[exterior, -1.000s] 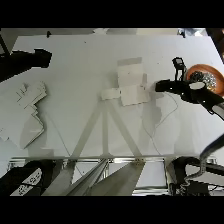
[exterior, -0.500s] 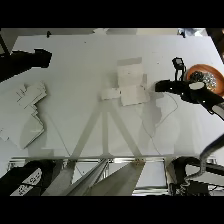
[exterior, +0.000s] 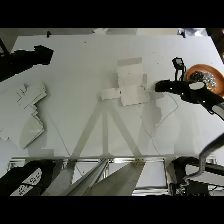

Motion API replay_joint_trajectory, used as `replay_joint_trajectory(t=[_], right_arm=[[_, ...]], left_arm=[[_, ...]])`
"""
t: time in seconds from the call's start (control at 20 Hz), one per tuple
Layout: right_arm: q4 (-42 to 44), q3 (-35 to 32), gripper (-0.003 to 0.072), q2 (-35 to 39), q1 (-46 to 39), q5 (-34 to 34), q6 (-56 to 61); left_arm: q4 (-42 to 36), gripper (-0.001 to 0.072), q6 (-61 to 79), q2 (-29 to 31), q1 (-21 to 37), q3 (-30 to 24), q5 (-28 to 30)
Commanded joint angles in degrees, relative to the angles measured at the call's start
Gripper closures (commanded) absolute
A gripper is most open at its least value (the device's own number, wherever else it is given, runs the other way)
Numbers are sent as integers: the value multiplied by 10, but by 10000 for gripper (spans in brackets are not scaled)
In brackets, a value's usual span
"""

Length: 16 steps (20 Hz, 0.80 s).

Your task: Fold the box and place the chain.

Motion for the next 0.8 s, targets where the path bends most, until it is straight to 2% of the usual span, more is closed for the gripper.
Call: replay_joint_trajectory(t=[0.0, 0.2, 0.3, 0.4, 0.6, 0.7, 0.75], right_arm=[[0, 0, 674, 0, 0, 0, 0], [0, 0, 674, 0, 0, 0, 0], [0, 0, 674, 0, 0, 0, 0], [0, 0, 674, 0, 0, 0, 0], [0, 0, 674, 0, 0, 0, 0], [0, 0, 674, 0, 0, 0, 0], [0, 0, 674, 0, 0, 0, 0]], left_arm=[[-30, 13, 0, -8, 0, 0, -10], [-52, 14, 26, -70, -21, 5, -23], [-76, 14, 90, -126, -48, 35, -57], [-113, 14, 150, -204, -82, 105, -125], [-189, 14, 224, -380, -136, 289, -263], [-195, 12, 226, -465, -160, 374, -305], [-195, 12, 226, -495, -169, 403, -308]])
